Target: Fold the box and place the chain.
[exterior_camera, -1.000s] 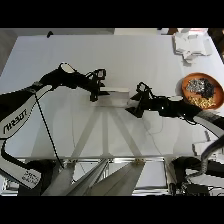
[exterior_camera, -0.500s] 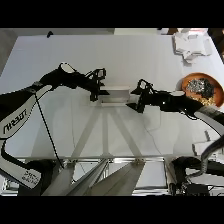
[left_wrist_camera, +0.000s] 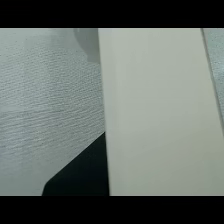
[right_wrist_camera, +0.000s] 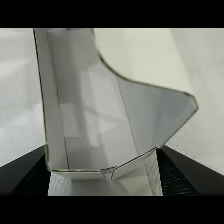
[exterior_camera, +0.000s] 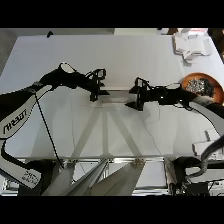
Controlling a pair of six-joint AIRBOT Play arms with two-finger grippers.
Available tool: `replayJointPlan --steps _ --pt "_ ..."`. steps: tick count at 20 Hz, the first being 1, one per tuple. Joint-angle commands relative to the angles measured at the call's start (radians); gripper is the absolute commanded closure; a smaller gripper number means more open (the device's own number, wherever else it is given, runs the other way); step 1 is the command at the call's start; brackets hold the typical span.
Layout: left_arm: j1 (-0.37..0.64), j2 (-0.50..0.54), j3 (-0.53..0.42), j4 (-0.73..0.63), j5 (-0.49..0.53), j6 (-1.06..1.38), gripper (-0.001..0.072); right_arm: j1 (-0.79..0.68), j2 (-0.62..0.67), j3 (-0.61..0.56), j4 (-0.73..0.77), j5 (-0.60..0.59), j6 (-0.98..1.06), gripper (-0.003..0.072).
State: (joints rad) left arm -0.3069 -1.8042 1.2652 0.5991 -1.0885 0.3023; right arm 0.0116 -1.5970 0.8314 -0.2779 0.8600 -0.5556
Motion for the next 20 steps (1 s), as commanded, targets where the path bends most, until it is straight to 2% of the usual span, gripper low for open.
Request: replayJointPlan --steps 1,8,15,20 --pt "0.000 0.000 0.000 0.000 0.000 0.000 0.0692 -0.008 -0.042 0.055 -0.077 0.099 0.029 -0.0007" --pt "0.000 0.000 0.000 0.000 0.000 0.000 0.0692 -0.006 -0.092 0.120 -0.133 0.141 0.114 -0.0007" --pt "0.000 0.000 0.000 0.000 0.000 0.000 0.0692 0.041 -0.094 0.120 -0.148 0.045 0.135 -0.0007" --pt "0.000 0.000 0.000 0.000 0.000 0.000 0.0692 0.051 -0.095 0.120 -0.159 0.040 0.137 -0.0007"
